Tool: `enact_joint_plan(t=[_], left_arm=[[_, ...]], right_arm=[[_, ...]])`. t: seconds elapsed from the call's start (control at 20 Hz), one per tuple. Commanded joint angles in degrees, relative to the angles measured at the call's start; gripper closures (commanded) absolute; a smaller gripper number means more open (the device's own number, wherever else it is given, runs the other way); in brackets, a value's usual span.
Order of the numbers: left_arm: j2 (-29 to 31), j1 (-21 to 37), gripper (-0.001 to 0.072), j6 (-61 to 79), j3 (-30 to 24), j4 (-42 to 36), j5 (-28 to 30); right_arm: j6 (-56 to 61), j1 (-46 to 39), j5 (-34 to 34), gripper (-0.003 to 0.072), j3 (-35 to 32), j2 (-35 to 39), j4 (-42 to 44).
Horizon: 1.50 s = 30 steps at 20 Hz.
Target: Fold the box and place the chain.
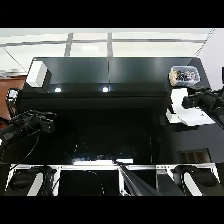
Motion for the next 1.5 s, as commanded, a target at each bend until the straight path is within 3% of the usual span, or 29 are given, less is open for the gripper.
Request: enact_joint_plan(t=[0.0,0.45,0.8,0.9,1.0,1.05,1.1,1.15,1.2,1.25,1.3,1.35,1.45], left_arm=[[0.0,0.0,0.0681,0.0,0.0,0.0,0.0],[0.0,0.0,0.0681,0.1,0.0,0.1,0.3],[0.0,0.0,0.0682,0.4,0.0,-0.1,7.0],[-0.2,0.0,0.0681,0.4,-0.1,-0.2,10.1],[-1.6,0.0,0.0679,0.4,-0.3,-0.2,14.5],[-3.1,0.0,0.0615,0.3,-0.3,-0.8,16.4],[-4.8,0.0,0.0370,0.2,-0.3,-2.4,17.4],[-6.8,-0.2,0.0011,0.3,-0.2,-3.6,18.1],[-9.0,-0.4,-0.0001,0.7,-0.1,-3.4,18.3],[-11.3,-0.7,-0.0001,1.4,0.1,-2.8,18.1],[-13.7,-1.0,-0.0001,2.1,0.6,-2.3,17.1],[-16.6,-1.0,-0.0001,2.0,1.6,-1.9,15.2],[-22.0,-0.9,-0.0002,0.3,4.5,-0.3,10.9]], right_arm=[[0.0,0.0,0.0,0.0665,0.0,0.0,0.0],[0.0,0.0,0.0,0.0665,0.0,0.0,0.0],[0.0,0.0,0.0,0.0665,0.0,0.0,0.2],[0.0,0.0,-0.6,0.0665,0.0,0.0,4.5],[0.0,0.0,-5.4,0.0665,0.0,0.0,9.4],[0.0,0.0,-8.3,0.0665,0.0,0.0,12.9],[0.0,0.0,-10.2,0.0665,0.0,0.0,16.3],[0.0,0.0,-11.6,0.0665,0.0,0.0,19.0],[0.0,0.0,-12.2,0.0663,0.0,0.0,20.1],[0.0,0.0,-12.7,0.0567,0.0,0.0,20.1],[0.0,0.0,-12.3,0.0091,0.0,-0.5,20.0],[0.0,0.0,-11.4,-0.0019,0.0,-1.5,19.8],[0.5,-0.9,-7.9,-0.0020,0.1,-5.8,18.0]])
